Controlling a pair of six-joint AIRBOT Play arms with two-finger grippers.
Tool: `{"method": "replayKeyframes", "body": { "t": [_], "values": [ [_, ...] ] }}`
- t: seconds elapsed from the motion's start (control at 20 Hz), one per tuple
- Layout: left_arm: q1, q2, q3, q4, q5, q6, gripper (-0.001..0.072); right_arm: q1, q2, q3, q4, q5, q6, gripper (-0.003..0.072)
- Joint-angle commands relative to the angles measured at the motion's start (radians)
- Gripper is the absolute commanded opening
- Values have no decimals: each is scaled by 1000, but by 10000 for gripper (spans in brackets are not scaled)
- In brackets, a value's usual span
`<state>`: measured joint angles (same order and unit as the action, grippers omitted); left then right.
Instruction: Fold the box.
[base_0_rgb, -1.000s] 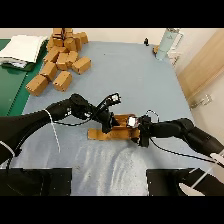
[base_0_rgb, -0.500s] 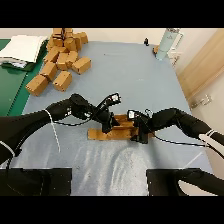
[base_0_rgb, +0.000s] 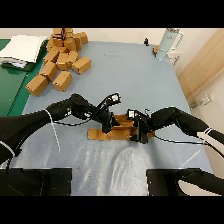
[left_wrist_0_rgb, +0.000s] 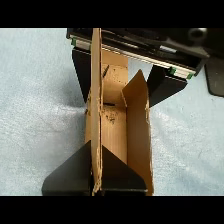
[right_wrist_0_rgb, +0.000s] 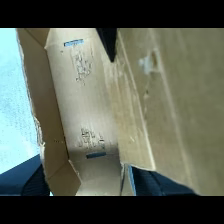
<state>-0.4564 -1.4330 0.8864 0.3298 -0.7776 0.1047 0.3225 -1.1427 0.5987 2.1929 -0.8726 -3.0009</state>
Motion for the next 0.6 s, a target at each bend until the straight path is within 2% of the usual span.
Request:
{"method": "replayKeyframes", "body": {
  "t": [0.0, 0.3, 0.35, 0.45, 0.55],
  "values": [
    [1, -1, 0, 0, 0, 0, 12, 3, -1, 0, 3, 0, 0, 720],
    [1, -1, 0, 0, 0, 0, 12, 3, -1, -2, 2, -1, 0, 720],
    [1, -1, 0, 0, 0, 0, 12, 3, -1, -2, 1, -1, 0, 711],
    [1, -1, 0, 0, 0, 0, 11, 4, -1, -10, -1, 0, 0, 640],
    [1, -1, 0, 0, 0, 0, 12, 21, -1, -21, -16, 14, 0, 638]
  ]
}}
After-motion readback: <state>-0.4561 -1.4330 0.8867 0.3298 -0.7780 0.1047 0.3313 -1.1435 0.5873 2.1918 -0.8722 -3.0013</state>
